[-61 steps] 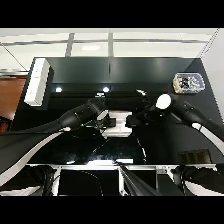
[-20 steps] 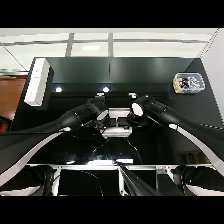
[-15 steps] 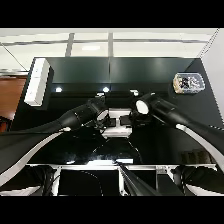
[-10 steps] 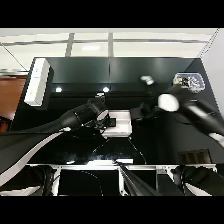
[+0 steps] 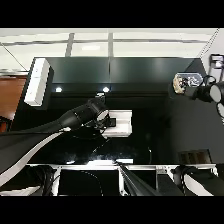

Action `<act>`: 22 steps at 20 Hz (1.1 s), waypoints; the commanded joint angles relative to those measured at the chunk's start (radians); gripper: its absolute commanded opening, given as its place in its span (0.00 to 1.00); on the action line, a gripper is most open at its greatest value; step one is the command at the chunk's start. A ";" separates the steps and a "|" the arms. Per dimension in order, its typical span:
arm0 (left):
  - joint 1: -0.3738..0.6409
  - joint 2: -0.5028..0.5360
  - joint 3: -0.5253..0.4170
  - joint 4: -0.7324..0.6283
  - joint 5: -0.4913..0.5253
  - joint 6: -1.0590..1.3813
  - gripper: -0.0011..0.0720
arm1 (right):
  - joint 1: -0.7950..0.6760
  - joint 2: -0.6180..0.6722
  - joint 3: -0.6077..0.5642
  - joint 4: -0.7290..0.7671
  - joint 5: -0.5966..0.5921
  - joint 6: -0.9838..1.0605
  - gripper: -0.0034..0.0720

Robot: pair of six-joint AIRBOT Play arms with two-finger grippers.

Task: Fold the box and place the chain.

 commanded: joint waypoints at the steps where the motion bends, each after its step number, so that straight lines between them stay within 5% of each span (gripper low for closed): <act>1: 0.001 0.000 0.000 0.000 0.000 0.000 0.06 | -0.192 -0.180 0.108 0.142 -0.115 0.024 0.52; 2: 0.001 0.000 0.000 0.000 0.000 0.000 0.06 | -0.214 -0.243 0.179 0.183 -0.101 0.024 0.52; 4: 0.000 0.000 0.000 0.000 0.000 0.000 0.06 | -0.249 -0.387 0.346 0.273 -0.019 0.009 0.96; 8: 0.000 0.000 0.000 0.000 -0.001 0.000 0.06 | -0.285 -0.626 0.676 0.340 0.163 0.023 0.96; 11: 0.000 0.000 0.000 0.000 -0.002 0.000 0.06 | -0.301 -0.737 0.814 0.341 0.219 0.099 0.95; 22: 0.001 0.000 0.000 0.000 -0.008 0.000 0.06 | -0.332 -0.834 0.852 0.317 0.210 0.164 0.92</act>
